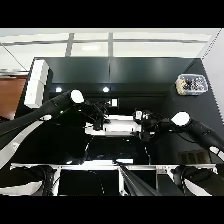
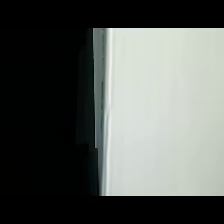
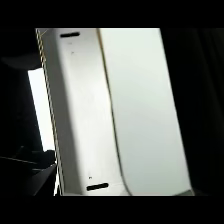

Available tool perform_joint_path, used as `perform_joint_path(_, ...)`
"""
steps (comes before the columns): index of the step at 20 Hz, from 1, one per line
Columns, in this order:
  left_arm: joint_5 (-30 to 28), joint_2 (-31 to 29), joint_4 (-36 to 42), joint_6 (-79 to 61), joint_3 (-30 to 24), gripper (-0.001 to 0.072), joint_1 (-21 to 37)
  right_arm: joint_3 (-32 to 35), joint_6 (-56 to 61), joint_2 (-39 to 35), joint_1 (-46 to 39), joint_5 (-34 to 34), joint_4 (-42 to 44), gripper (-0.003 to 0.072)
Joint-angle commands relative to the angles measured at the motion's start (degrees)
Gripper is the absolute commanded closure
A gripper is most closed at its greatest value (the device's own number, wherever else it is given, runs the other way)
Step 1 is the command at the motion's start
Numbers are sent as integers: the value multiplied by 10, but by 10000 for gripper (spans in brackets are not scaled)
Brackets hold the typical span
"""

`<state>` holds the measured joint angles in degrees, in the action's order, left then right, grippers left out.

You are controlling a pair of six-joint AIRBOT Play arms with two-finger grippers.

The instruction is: Fold the box and place the chain.

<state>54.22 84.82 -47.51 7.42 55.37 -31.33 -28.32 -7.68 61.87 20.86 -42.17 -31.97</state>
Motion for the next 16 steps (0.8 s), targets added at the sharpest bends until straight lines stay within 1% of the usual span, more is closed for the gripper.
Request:
perform_joint_path(1, -2, 0, 0, 1, 1, 686, 0, 9, -18, 19, 0, -9, 5, 67)
perform_joint_path(5, -2, 0, 0, 1, 1, 687, 0, 10, -18, 40, -1, -7, 6, 61)
perform_joint_path(6, -2, 0, 0, 1, 1, 686, 0, 10, -18, 43, -1, -7, 6, 35)
perform_joint_path(7, -2, 0, 0, 1, 1, 687, 0, 10, -18, 45, -1, -7, 6, -34)
perform_joint_path(16, -2, 0, 0, 1, 1, 686, 0, 10, -46, 63, 0, 3, 4, -34)
